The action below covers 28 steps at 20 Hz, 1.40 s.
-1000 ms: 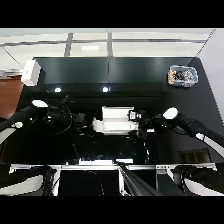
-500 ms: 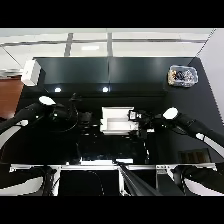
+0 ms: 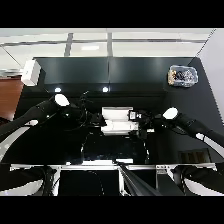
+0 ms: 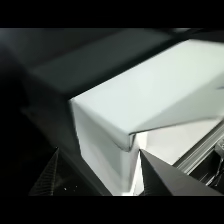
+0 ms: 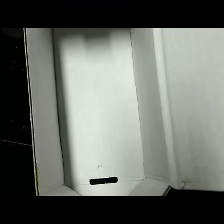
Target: Fold the box and place the chain.
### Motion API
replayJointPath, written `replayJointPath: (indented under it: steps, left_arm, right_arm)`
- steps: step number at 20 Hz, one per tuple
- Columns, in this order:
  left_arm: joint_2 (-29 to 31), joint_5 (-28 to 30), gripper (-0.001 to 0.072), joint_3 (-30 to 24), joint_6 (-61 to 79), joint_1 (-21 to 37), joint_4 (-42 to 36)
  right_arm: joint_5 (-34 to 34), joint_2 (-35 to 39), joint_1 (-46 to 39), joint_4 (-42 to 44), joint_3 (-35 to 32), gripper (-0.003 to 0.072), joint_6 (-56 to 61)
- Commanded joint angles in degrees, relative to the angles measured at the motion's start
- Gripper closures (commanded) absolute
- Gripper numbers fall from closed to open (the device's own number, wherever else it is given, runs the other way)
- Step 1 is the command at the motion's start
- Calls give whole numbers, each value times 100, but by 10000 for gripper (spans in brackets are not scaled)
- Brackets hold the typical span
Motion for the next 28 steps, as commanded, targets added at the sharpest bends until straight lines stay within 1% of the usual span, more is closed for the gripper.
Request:
replayJointPath:
  steps: [1,3,4,5,6,9,11,12,13,14,19,23,28]
  left_arm:
    - [0,192,138,55,-525,-118,345]
    - [0,186,147,98,-610,-144,367]
    - [0,188,172,157,-732,-192,439]
    - [0,190,181,264,-911,-291,658]
    - [0,188,214,400,-1228,-424,1036]
    - [-7,33,215,861,-2931,-1025,2710]
    - [-44,-225,223,1084,-3801,-1421,3530]
    - [-72,-345,260,1161,-4144,-1565,3836]
    - [-114,-459,327,1246,-4444,-1690,4074]
    - [-160,-538,344,1333,-4588,-1775,4144]
    - [-697,-940,344,1937,-4837,-1965,4142]
    - [-866,-949,344,1974,-5681,-2046,4197]
    - [-890,-754,362,1974,-6094,-2280,4238]
  right_arm:
    - [2,-2,4,2,2,529,0]
    - [2,-2,4,2,2,528,0]
    - [2,-2,4,2,2,529,0]
    - [2,-2,4,2,2,529,0]
    - [2,-2,4,2,2,529,0]
    - [2,-2,4,2,2,529,0]
    - [2,-2,4,2,2,529,0]
    - [2,-2,4,2,2,529,0]
    - [2,-2,4,2,2,529,0]
    - [2,-2,4,2,2,529,0]
    - [2,-2,4,2,2,529,0]
    - [2,-2,4,2,2,529,0]
    - [2,-2,4,2,2,529,0]
